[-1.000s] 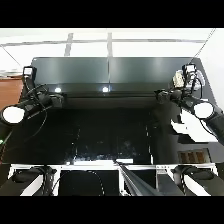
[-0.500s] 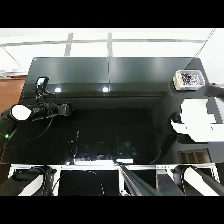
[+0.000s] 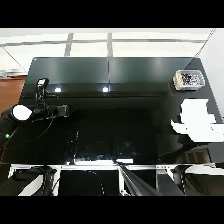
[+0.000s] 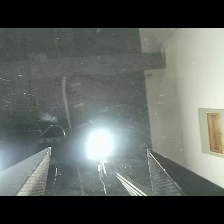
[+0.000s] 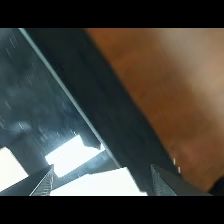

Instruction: Fold the box and place the chain.

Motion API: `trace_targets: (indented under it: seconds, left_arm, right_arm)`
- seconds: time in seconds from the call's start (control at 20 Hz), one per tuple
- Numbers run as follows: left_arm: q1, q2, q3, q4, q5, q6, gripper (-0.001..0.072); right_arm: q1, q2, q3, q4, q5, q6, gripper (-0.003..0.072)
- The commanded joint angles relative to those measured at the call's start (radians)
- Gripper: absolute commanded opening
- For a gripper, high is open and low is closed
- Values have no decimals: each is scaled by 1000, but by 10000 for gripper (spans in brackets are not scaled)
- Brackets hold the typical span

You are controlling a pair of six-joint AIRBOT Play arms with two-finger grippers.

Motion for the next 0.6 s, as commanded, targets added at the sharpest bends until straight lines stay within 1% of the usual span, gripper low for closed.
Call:
trace_targets:
  seconds: [0.0, 0.15, 0.25, 0.3, 0.35, 0.4, 0.45, 0.55]
  left_arm:
    - [0, 0, 1, -4, 2, -3, 715]
    - [0, 0, 1, -4, 2, -3, 715]
    - [0, 0, 1, -4, 2, -3, 715]
    - [0, 0, 1, -4, 2, -3, 714]
    - [0, 0, 1, -4, 2, -3, 715]
    - [0, 0, 1, -4, 2, -3, 715]
    - [0, 0, 1, -4, 2, -3, 715]
    - [0, 0, 1, -4, 2, -3, 714]
  right_arm:
    - [-19, -76, 85, -16, 115, -108, 720]
    - [-28, -85, 95, -14, 193, -207, 720]
    - [-29, -85, 95, -12, 230, -235, 718]
    - [-28, -85, 95, -11, 240, -236, 550]
    - [-26, -84, 95, 2, 249, -238, 339]
    - [-26, -82, 95, 23, 266, -248, 104]
    - [-24, -77, 94, 47, 290, -265, 55]
    - [-14, -50, 85, 87, 306, -272, 54]
